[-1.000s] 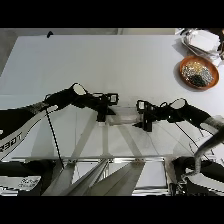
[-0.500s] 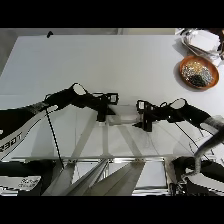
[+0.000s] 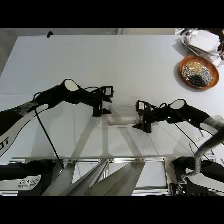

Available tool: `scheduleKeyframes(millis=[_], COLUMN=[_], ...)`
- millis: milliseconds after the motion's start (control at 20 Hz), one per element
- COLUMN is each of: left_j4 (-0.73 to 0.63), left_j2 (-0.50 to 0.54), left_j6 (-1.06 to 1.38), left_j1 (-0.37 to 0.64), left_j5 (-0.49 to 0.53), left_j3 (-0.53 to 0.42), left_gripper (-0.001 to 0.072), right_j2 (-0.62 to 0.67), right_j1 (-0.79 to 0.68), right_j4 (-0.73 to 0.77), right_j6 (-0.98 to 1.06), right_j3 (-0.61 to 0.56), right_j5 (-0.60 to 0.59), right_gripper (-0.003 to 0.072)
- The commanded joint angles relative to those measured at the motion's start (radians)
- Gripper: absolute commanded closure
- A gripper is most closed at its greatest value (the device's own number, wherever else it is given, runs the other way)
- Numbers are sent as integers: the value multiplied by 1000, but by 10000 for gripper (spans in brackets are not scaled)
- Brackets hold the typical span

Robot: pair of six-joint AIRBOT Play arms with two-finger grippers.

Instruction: Fold the box and place the chain.

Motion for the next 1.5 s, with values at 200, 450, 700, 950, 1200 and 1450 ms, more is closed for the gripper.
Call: scheduleKeyframes(millis=[200,450,700,950,1200,1450], left_j4=[57,97,159,172,165,164], left_j2=[151,246,266,265,216,97], left_j6=[-129,-218,-427,-457,-690,-902], left_j1=[158,153,-21,-277,-320,-251], left_j5=[-122,-335,-399,-105,342,417], left_j3=[1,1,1,1,1,1], left_gripper=[135,509,708,707,703,703], right_j2=[1,1,1,1,1,1], right_j1=[0,0,0,0,0,0], right_j4=[-5,-5,-5,-5,-5,-5], right_j6=[-7,-7,-7,-7,-7,-7], right_j3=[1,1,1,1,1,1], right_j5=[2,2,2,2,2,2], right_gripper=[282,282,282,282,282,282])
